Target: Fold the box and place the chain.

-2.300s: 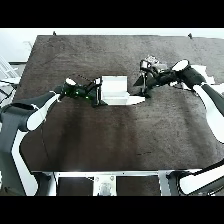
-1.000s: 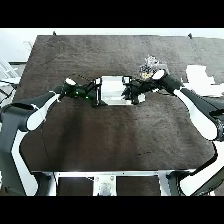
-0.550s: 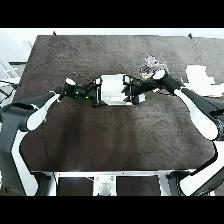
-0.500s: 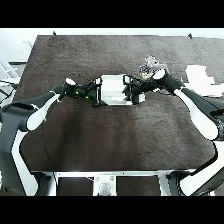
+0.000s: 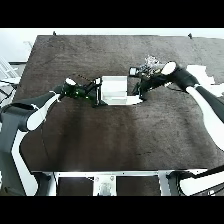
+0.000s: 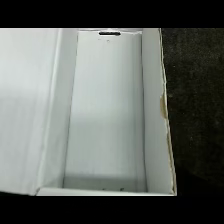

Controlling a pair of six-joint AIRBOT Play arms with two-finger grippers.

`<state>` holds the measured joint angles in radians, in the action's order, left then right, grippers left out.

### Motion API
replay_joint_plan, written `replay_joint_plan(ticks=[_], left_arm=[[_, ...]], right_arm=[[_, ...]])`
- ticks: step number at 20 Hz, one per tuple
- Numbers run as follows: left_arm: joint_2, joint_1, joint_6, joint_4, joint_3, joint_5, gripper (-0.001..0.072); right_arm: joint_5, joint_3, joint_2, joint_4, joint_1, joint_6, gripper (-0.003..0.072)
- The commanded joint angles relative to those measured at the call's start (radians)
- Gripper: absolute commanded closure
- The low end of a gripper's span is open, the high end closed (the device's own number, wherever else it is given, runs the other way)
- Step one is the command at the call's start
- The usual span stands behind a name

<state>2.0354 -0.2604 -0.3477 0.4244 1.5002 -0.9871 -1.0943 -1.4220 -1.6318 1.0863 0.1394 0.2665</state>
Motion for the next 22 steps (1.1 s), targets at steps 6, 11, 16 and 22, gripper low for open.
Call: replay_joint_plan(ticks=[6, 11, 16, 22], left_arm=[[0.000, -0.001, -0.001, 0.000, 0.000, 0.001, 0.0400], [0.000, -0.001, 0.000, 0.000, 0.000, 0.001, 0.0400], [0.000, -0.001, 0.000, 0.000, 0.000, 0.000, 0.0400], [0.000, -0.001, 0.000, 0.000, 0.000, 0.000, 0.0400]], right_arm=[[-0.011, 0.043, 0.069, -0.064, -0.256, 0.525, 0.0676], [-0.010, 0.134, -0.017, -0.155, -0.318, 0.546, 0.0676], [-0.010, 0.138, -0.142, -0.297, -0.286, 0.541, 0.0676], [-0.010, 0.138, -0.169, -0.366, -0.190, 0.533, 0.0676]])
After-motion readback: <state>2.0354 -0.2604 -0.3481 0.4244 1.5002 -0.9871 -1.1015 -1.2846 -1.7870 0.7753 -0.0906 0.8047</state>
